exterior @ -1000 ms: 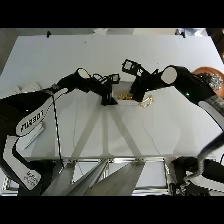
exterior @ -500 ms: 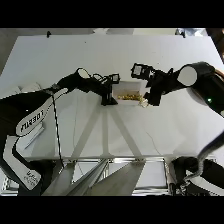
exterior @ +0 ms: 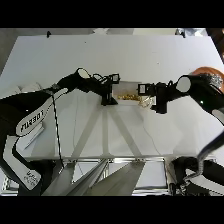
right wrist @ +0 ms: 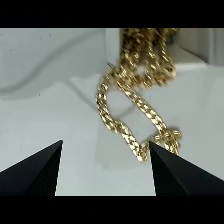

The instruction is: Fold the box and place the chain.

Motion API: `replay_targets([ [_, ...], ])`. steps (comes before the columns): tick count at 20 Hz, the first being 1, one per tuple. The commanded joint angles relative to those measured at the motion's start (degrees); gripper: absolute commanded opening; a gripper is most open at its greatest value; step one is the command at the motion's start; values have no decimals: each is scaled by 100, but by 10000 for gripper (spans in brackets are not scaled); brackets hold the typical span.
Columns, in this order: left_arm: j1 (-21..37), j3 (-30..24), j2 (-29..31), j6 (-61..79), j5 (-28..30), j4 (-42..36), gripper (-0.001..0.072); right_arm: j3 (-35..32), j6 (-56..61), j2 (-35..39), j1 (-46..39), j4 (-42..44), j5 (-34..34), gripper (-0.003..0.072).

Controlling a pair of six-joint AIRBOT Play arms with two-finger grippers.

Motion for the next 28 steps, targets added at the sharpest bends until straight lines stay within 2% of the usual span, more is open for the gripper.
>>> replay_targets([
  [1,2,7,0,2,2,2,419,-83,-1005,-481,-46,468,-315,605],
  [4,2,7,0,2,2,2,419,-83,-1228,-782,-46,466,-542,604],
  [8,2,7,-2,2,2,2,419,-83,-1228,-848,-46,570,-1379,585],
  [9,0,7,0,2,2,2,419,-81,-1228,-859,-46,568,-1412,522],
  [12,0,7,-2,0,2,2,419,-81,-1226,-944,-46,555,-1113,494],
  [13,2,7,0,2,2,2,419,-81,-1226,-994,-46,544,-981,429],
  [15,2,7,0,2,2,2,419,-83,-1213,-1104,-46,529,-876,344],
  [17,2,7,0,2,2,2,419,-81,-1137,-1145,-46,501,-907,11],
  [22,2,7,-2,2,2,2,419,-81,-658,-909,-46,297,-1073,9],
  [28,0,7,0,2,0,2,419,-81,-125,39,-46,203,-1231,9],
])
